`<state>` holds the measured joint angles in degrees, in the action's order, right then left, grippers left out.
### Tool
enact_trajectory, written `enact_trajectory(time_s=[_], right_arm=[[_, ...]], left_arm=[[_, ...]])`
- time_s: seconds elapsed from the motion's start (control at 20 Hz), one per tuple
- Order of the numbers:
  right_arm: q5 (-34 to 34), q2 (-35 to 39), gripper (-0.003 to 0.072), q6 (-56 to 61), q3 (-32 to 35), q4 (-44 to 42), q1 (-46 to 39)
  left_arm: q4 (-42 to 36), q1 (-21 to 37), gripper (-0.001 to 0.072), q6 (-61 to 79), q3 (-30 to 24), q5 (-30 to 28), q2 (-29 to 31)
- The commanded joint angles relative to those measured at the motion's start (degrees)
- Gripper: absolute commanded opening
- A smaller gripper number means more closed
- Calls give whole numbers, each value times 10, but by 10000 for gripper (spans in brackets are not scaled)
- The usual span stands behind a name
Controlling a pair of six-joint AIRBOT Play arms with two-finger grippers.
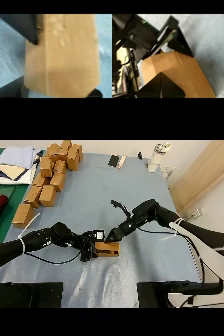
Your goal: Fold the box.
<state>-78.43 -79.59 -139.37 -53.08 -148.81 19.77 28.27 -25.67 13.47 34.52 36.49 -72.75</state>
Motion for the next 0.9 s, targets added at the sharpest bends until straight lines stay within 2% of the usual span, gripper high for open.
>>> enact_trajectory(time_s=[0.0, 0.2, 0.45, 0.65, 0.7, 0.75, 0.8, 0.85], right_arm=[[88, 78, 5, -27, 56, 53, 54], [223, 138, 6, -32, 89, 170, 118], [326, 223, 6, -24, 100, 304, 219], [457, 313, 6, -6, 201, 396, 314], [487, 325, 47, -6, 229, 426, 335], [502, 328, 237, -6, 247, 444, 344], [506, 325, 396, -6, 257, 457, 347], [506, 321, 402, -6, 259, 470, 347]], left_arm=[[0, 0, 466, 0, 0, 0, 0], [0, 0, 466, 0, 0, -1, 0], [0, 0, 466, 0, 0, 0, 0], [0, 0, 466, 0, 0, 0, 0], [0, 0, 465, 0, 0, 0, 0], [0, 0, 466, 0, 0, 0, 0], [0, 0, 465, 0, 0, 0, 0], [0, 0, 466, 0, 0, 0, 0]])
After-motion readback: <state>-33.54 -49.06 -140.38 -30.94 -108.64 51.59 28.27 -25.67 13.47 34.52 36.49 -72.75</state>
